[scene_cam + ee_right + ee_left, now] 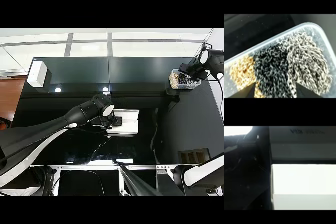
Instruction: Fold the box and place the chain.
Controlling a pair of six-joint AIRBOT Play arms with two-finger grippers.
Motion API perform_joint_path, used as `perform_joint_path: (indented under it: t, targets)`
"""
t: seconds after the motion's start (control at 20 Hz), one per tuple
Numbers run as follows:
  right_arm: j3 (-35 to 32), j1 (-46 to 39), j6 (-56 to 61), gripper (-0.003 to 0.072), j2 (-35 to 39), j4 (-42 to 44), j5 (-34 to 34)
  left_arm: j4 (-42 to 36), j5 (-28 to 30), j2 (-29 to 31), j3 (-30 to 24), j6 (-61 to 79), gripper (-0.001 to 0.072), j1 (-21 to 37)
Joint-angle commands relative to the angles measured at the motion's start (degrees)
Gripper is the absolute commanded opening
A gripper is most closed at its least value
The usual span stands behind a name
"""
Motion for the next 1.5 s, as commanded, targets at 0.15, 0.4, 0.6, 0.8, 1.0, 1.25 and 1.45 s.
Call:
perform_joint_path:
  t: [0.15,0.4,0.6,0.8,1.0,1.25,1.45]
  targets:
    - [2.29,-0.42,-1.77,0.0487,-4.09,2.95,3.34,0.02,-0.17,-0.02,0.02,0.02,0.0027,0.0]
    - [3.28,-0.44,-2.05,0.0042,-4.26,2.64,4.96,0.0,-0.35,-0.02,0.02,0.02,0.0027,0.0]
    - [8.2,-0.5,-8.04,0.0005,-0.7,2.45,7.78,0.0,-0.42,-0.02,0.02,0.02,0.0027,0.0]
    - [10.4,-0.55,-12.37,0.0005,6.69,2.45,7.65,0.0,-0.39,-0.02,0.02,0.02,0.0027,0.0]
    - [10.4,-1.55,-14.75,0.0004,13.75,4.59,5.44,0.0,-0.42,-0.02,0.02,0.04,0.0027,0.0]
    - [10.4,-4.39,-18.18,0.0005,22.03,11.8,6.62,0.0,-0.42,-0.02,0.02,0.02,0.0027,0.0]
    - [7.82,-4.83,-25.49,0.0004,31.39,25.94,15.15,0.02,-0.35,-0.02,0.02,0.02,0.0027,0.0]
